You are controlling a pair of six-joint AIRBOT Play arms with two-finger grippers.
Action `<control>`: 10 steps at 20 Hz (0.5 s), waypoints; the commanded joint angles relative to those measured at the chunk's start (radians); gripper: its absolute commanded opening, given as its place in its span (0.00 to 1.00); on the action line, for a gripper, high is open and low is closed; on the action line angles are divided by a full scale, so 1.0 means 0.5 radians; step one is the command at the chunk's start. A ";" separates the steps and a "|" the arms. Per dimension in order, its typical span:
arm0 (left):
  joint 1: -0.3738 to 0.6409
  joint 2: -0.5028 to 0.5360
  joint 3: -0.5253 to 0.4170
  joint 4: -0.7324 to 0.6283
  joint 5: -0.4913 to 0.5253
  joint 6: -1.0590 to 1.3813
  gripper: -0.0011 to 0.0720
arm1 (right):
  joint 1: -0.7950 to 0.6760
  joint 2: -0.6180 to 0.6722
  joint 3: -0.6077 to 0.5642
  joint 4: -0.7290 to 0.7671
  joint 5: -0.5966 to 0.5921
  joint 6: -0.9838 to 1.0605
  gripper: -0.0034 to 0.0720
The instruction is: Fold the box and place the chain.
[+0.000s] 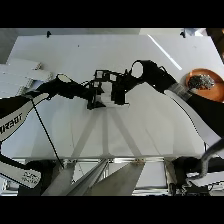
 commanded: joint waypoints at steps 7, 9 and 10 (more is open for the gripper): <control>0.001 0.000 0.000 -0.001 0.000 -0.001 0.13 | 0.043 -0.096 -0.029 0.011 0.114 0.029 0.50; 0.001 0.000 0.000 0.000 0.000 -0.001 0.13 | 0.044 -0.096 -0.029 0.011 0.117 0.029 0.51; 0.001 0.000 0.000 0.000 0.000 -0.001 0.13 | 0.044 -0.093 -0.029 0.010 0.117 0.029 0.51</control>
